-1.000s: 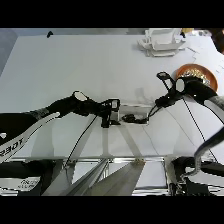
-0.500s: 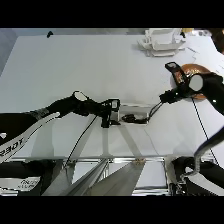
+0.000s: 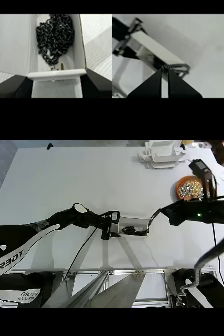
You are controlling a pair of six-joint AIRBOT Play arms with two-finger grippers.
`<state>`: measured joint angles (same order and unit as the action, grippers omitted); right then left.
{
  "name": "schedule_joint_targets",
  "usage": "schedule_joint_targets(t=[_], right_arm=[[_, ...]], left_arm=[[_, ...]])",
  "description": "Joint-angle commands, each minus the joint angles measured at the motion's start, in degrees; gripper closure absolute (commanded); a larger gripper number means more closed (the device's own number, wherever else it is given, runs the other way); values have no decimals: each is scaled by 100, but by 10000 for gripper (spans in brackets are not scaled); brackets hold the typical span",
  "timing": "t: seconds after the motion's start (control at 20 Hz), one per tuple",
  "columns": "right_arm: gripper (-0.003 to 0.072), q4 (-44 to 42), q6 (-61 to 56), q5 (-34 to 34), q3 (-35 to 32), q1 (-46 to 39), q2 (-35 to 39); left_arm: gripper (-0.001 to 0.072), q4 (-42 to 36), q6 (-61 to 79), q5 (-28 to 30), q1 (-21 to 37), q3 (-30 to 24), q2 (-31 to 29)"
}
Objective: Fold the box and place the chain.
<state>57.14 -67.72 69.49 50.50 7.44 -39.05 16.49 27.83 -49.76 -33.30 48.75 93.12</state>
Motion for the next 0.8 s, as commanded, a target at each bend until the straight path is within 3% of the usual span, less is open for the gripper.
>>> schedule_joint_targets(t=[0.0, 0.15, 0.45, 0.75], right_arm=[[666, -1222, 389, 210, 7, 101, 350], [666, -1799, 820, 107, 7, 455, 350], [666, -1637, 1305, -695, -39, 619, 260], [668, -1729, 1705, -780, -245, 695, -496]], left_arm=[[625, 2, 0, 0, 0, 2, 0], [625, 2, 0, 0, 0, 2, 0], [625, 2, 0, 2, 0, 2, 0], [625, 2, 0, 2, 0, 2, 0]])
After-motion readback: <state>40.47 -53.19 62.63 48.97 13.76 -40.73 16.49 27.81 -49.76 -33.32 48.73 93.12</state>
